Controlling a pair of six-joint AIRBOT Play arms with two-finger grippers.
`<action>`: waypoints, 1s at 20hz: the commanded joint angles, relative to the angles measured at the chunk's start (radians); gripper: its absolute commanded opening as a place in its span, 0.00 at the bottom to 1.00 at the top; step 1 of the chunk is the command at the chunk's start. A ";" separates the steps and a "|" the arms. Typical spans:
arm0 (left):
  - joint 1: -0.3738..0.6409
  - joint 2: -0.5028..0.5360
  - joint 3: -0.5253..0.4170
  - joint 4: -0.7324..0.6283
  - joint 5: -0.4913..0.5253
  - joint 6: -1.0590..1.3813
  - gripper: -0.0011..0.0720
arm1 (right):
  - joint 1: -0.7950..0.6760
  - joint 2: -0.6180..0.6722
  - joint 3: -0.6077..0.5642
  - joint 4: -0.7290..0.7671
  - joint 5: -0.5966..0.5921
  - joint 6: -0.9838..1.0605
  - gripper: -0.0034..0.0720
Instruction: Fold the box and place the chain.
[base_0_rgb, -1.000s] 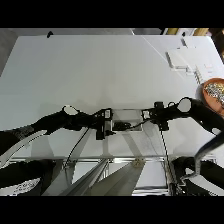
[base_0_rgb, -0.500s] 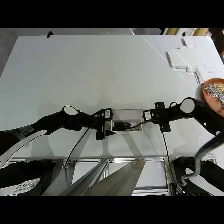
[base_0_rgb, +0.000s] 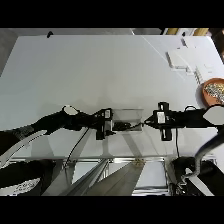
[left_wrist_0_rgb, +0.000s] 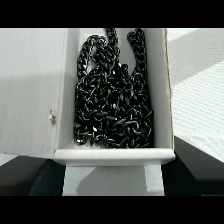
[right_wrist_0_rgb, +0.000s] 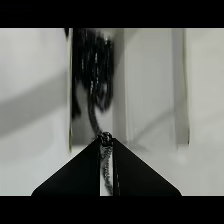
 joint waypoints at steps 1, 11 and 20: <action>0.000 -0.001 0.000 0.000 0.000 0.000 0.30 | 0.079 0.018 0.000 0.184 -0.072 0.022 0.06; 0.000 -0.001 0.000 0.000 0.000 0.000 0.30 | 0.327 -0.218 0.001 0.095 -0.365 0.104 0.29; 0.000 -0.001 0.000 0.000 0.000 0.000 0.30 | -0.021 -0.022 0.001 -0.107 -0.061 0.105 0.18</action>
